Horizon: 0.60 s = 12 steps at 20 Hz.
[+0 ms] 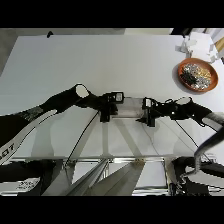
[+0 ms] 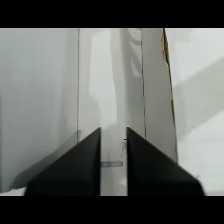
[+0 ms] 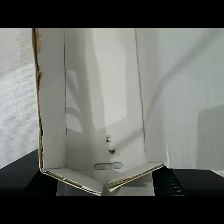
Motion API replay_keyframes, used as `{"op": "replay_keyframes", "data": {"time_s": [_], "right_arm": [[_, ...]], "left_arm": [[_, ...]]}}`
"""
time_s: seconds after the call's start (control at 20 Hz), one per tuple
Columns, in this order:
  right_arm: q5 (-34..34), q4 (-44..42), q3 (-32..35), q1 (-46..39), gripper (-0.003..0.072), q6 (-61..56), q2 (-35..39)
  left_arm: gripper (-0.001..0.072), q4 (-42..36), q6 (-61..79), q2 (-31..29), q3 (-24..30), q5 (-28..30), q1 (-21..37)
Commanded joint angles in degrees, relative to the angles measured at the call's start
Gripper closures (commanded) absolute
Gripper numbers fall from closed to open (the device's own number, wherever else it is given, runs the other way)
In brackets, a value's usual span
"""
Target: Fold the box and place the chain.
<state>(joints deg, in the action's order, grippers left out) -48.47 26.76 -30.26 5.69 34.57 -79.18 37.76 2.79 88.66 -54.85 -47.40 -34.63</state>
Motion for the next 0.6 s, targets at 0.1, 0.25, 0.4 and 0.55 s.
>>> {"op": "replay_keyframes", "data": {"time_s": [0.1,0.25,0.4,0.55], "right_arm": [[0.0,0.0,0.0,0.0,0.0363,0.0,0.0],[0.0,0.0,0.0,0.0,0.0363,0.0,0.0],[0.0,0.0,0.0,0.0,0.0363,0.0,0.0],[0.0,0.0,0.0,0.0,0.0363,0.0,0.0]], "left_arm": [[0.0702,5.6,-10.5,-3.3,0.0,-0.3,1.8],[0.0703,12.8,-23.7,-7.2,0.0,-3.9,4.6],[0.0707,14.9,-30.3,-11.0,0.0,-9.5,8.2],[0.0707,12.9,-32.3,-15.3,0.0,-10.1,11.2]]}}
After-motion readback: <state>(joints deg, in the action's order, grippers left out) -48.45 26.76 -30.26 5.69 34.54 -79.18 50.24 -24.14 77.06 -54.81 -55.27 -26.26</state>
